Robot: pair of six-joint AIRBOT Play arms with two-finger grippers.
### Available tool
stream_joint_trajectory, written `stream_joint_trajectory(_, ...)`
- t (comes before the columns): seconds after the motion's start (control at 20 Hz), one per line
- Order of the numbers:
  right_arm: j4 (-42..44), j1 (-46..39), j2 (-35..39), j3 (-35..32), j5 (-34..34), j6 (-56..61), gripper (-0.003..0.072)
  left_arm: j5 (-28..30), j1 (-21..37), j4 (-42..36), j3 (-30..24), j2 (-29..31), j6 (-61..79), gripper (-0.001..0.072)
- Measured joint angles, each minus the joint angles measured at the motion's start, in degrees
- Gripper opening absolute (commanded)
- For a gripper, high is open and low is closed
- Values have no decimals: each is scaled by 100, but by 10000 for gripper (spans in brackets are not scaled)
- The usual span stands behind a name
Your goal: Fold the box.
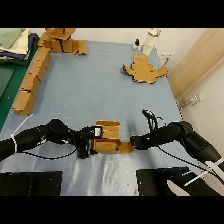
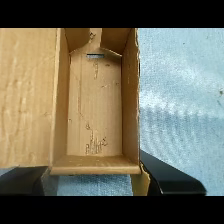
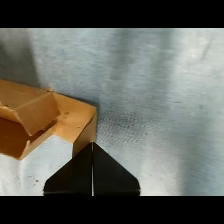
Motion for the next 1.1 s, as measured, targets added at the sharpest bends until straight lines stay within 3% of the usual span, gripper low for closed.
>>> stream_joint_trajectory(0.65, -850, 160, -111, -214, 203, 227, 0, 0, 0, -2, 0, 0, 0, 530)
stream_joint_trajectory(1.1, 424, 166, -273, -393, 800, -437, 0, 0, 0, -2, 0, 0, 0, 530)
